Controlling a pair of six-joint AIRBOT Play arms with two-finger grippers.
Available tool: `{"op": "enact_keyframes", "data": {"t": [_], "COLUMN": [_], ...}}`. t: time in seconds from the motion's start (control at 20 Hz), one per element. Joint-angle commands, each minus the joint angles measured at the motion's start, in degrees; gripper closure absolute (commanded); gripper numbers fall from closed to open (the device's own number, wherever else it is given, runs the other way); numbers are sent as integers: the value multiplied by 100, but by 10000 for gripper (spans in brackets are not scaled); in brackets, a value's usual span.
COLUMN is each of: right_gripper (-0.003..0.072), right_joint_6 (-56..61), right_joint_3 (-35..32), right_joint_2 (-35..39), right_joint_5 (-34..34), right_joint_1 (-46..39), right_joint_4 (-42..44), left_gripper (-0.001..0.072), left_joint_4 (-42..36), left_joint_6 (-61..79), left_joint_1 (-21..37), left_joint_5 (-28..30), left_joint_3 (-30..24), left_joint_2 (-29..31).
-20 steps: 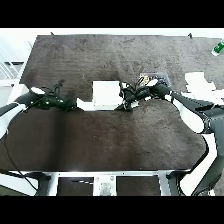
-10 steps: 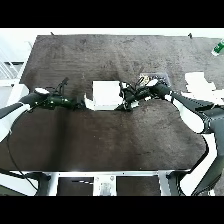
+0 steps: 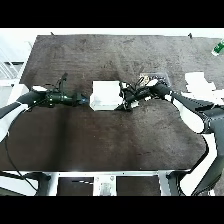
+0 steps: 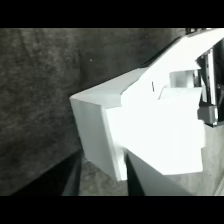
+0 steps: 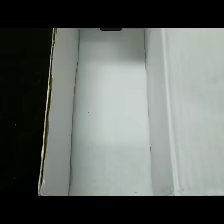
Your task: Fold the box and place the chain.
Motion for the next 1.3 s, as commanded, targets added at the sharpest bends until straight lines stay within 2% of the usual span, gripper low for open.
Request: {"op": "enact_keyframes", "data": {"t": [0.0,0.45,0.8,1.0,1.25], "right_gripper": [134,134,134,134,134], "right_joint_6": [0,0,0,0,0], "right_joint_3": [-2,0,0,0,-2], "right_joint_2": [2,2,2,2,2], "right_joint_5": [2,0,2,2,2], "right_joint_1": [0,0,0,0,0], "right_joint_4": [0,2,2,2,0], "left_gripper": [381,371,371,372,372], "left_joint_4": [-103,-98,551,1580,2275], "left_joint_6": [44,-208,-1110,-2223,-3115], "left_joint_1": [-105,-249,-531,-826,-1143], "left_joint_5": [-26,96,402,442,614], "left_joint_3": [0,17,179,603,881], "left_joint_2": [24,170,256,256,245]}}
